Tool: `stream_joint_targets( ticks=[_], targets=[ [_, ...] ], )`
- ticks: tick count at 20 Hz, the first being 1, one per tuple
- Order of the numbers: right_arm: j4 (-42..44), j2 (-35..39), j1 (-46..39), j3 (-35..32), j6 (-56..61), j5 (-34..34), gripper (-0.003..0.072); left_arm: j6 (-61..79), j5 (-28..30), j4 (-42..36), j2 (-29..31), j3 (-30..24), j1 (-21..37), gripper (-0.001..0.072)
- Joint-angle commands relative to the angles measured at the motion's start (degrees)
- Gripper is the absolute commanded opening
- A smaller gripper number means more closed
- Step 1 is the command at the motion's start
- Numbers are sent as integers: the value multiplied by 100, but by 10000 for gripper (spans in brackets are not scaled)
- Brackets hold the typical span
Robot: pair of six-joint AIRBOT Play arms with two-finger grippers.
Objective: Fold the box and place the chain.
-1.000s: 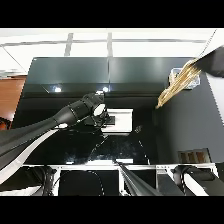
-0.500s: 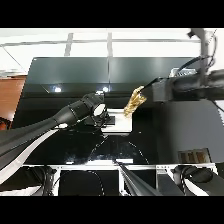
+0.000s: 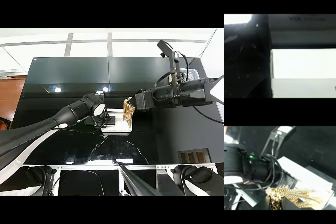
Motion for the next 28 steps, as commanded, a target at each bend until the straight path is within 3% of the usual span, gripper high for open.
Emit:
stream_joint_targets(
  ticks=[1, 10, 12, 15, 19, 23, 24, 25, 26, 28],
  targets=[
    [-133, -13, 20, -59, 0, 109, 12, 2, 4, 2, 0, 2, 7, 23],
    [-129, -629, 446, -909, 173, -704, 27, 2, 4, 0, 0, 2, 7, 23],
    [-168, -704, 444, -909, 166, -780, 267, 2, 4, 0, 0, 2, 7, 24],
    [-472, -673, 293, -901, 168, -507, 267, 2, 4, 0, 0, 2, 2, 23],
    [-981, -352, -584, -903, 168, 415, 267, 0, 9, -4, 0, 2, 2, 24],
    [-1019, -214, -942, -903, 162, 560, 267, 2, 22, -2, 2, 11, 2, 32],
    [-1021, -212, -933, -905, 162, 555, 267, -4, -31, -2, 9, 17, 2, 166],
    [-1023, -212, -922, -905, 162, 568, 267, -42, -116, -57, 35, 33, 2, 374],
    [-1029, -214, -909, -905, 160, 575, 267, -42, -188, -85, 96, 68, 2, 470],
    [-1032, -212, -911, -905, 144, 568, 266, 63, -184, -68, 400, 79, 0, 473]
  ],
)
